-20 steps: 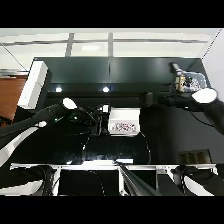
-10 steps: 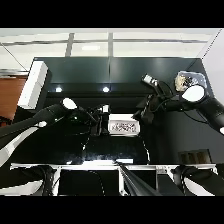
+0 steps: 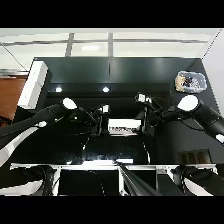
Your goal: Fold the box and place the chain.
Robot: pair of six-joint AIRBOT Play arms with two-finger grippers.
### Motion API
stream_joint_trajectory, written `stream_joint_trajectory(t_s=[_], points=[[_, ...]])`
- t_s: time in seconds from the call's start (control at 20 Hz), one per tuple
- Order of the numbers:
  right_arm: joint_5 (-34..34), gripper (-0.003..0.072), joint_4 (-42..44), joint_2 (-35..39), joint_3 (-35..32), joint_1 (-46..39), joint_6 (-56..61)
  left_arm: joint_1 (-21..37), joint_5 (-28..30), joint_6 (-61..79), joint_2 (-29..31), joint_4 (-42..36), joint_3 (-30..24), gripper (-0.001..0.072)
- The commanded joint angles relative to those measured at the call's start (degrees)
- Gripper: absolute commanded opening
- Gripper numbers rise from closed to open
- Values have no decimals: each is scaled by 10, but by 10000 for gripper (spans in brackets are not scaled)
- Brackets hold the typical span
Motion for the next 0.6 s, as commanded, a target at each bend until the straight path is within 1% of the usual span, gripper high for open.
stream_joint_trajectory(t_s=[0.0, 0.15, 0.3, 0.35, 0.45, 0.5, 0.55], points=[[-29, 699, 0, 0, -8, 26, -15, 0, 0, 0, 0, 0, 0, 403], [-41, 700, 0, 2, -3, 26, -8, 0, -1, 0, 0, 0, 0, 403], [-16, 700, -1, 28, 27, 12, 33, 0, -1, 0, 0, 0, 0, 403], [1, 700, 0, 41, 41, 5, 57, 0, 0, 0, 0, 0, 0, 403], [13, 700, 3, 64, 68, -14, 152, 0, 0, 0, 0, 0, 0, 403], [13, 700, 14, 74, 75, -23, 177, 0, -1, 0, 0, 0, 0, 403], [10, 700, 28, 77, 75, -31, 178, 0, -1, 0, 0, 0, 0, 403]])
